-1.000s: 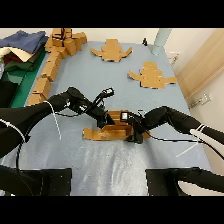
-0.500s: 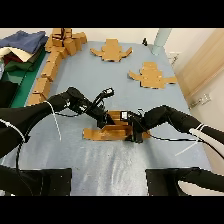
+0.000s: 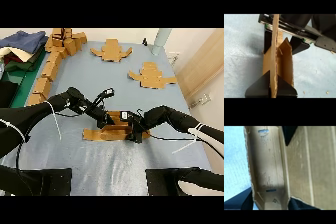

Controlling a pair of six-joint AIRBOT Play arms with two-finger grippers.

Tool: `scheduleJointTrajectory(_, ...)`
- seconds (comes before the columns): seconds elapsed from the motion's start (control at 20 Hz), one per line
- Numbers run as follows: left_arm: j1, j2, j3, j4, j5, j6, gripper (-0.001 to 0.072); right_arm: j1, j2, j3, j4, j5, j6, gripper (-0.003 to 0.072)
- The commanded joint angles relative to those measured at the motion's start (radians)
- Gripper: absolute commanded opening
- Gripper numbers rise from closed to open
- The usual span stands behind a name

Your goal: Fold the box.

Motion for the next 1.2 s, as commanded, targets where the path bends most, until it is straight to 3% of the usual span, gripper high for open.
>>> scheduleJointTrajectory(0.0, 0.000, 0.000, 0.000, 0.000, -0.001, 0.000, 0.0013, 0.001, -0.001, -0.001, -0.006, -0.011, 0.000, 0.0571)
scheduleJointTrajectory(0.1, 0.000, 0.000, 0.000, 0.000, -0.001, 0.000, 0.0013, 0.001, -0.001, -0.001, -0.010, -0.008, 0.000, 0.0657)
scheduleJointTrajectory(0.25, 0.000, 0.000, 0.000, 0.000, -0.001, 0.000, 0.0013, 0.001, 0.000, 0.000, -0.009, -0.008, 0.000, 0.0660)
scheduleJointTrajectory(0.45, 0.001, 0.000, 0.000, 0.000, -0.001, 0.000, 0.0013, 0.001, 0.000, 0.000, -0.006, 0.007, 0.000, 0.0652)
scheduleJointTrajectory(0.55, 0.000, 0.000, 0.000, 0.000, -0.001, 0.000, 0.0013, 0.001, -0.001, -0.001, -0.006, 0.006, 0.000, 0.0561)
scheduleJointTrajectory(1.15, 0.000, 0.000, 0.000, 0.000, -0.001, 0.000, 0.0013, 0.001, -0.001, -0.001, -0.010, 0.002, 0.000, 0.0562)
